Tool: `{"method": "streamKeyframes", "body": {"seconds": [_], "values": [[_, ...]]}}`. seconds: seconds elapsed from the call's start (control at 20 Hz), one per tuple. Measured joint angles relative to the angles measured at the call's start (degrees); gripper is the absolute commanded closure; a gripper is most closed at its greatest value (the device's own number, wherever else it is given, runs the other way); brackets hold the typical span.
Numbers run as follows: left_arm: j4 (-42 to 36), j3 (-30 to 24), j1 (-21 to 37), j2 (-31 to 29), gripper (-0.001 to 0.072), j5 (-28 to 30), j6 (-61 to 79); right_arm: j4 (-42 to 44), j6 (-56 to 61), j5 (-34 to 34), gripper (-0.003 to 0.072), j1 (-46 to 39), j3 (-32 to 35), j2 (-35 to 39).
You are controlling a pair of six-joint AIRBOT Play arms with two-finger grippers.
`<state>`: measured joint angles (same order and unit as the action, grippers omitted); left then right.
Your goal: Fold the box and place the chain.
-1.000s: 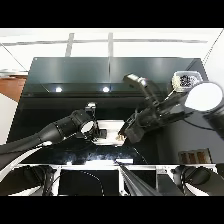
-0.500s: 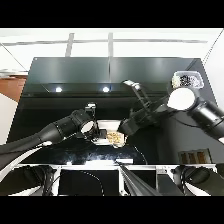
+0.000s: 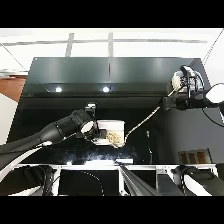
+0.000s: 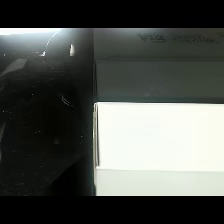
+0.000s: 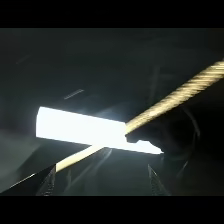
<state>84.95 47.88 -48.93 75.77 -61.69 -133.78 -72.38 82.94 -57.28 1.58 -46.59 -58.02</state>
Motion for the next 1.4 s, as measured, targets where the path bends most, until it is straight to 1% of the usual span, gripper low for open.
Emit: {"method": "streamKeyframes", "body": {"seconds": [0.15,0.25,0.35,0.45,0.5,0.55,0.65,0.7,0.75,0.9,1.05,1.2,1.4], "values": [[0.0,0.0,0.0,0.0,0.0678,0.02,0.0,-3.19,6.49,11.89,-0.0034,-3.39,2.6,-4.11],[0.0,0.0,0.0,0.0,0.0678,0.02,0.0,-4.57,11.43,18.8,-0.0032,-4.44,2.34,-8.83],[0.0,0.0,0.0,0.0,0.0678,0.02,0.0,-5.66,15.63,22.99,-0.0031,-4.96,0.07,-14.27],[-0.02,0.0,0.0,0.0,0.0678,0.02,0.0,-6.05,18.8,24.79,-0.0029,-5.22,-3.13,-19.52],[-0.02,0.0,0.0,0.0,0.0678,0.02,-0.02,-6.38,20.17,25.24,0.0029,-5.35,-4.72,-21.73],[-0.02,0.0,0.0,0.0,0.0678,0.02,-0.02,-6.64,21.73,25.62,0.0032,-5.55,-6.27,-23.96],[-0.02,0.0,0.0,0.0,0.0678,0.02,-0.02,-6.93,24.02,25.81,0.033,-5.73,-8.76,-27.08],[-0.02,0.0,0.0,0.0,0.0678,0.04,-0.02,-6.91,24.94,25.9,0.0428,-5.79,-9.66,-28.04],[-0.02,0.0,0.0,0.0,0.0678,0.04,-0.02,-7.06,25.33,25.79,0.0662,-5.86,-10.49,-28.81],[-0.02,0.0,0.0,0.0,0.0678,0.04,-0.02,-7.21,25.33,23.63,0.0653,-6.05,-12.87,-29.05],[0.0,0.0,0.0,0.0,0.0678,0.07,-0.02,-7.23,18.45,18.86,0.0654,-6.14,-14.47,-24.33],[-0.07,0.0,-0.02,0.0,0.0678,0.07,-0.02,-7.06,8.9,11.06,0.0654,-6.21,-15.54,-14.62],[-0.24,0.0,-0.02,0.0,0.0678,0.09,-0.02,-4.42,-0.02,1.95,0.0653,-6.21,-17.9,3.32]]}}
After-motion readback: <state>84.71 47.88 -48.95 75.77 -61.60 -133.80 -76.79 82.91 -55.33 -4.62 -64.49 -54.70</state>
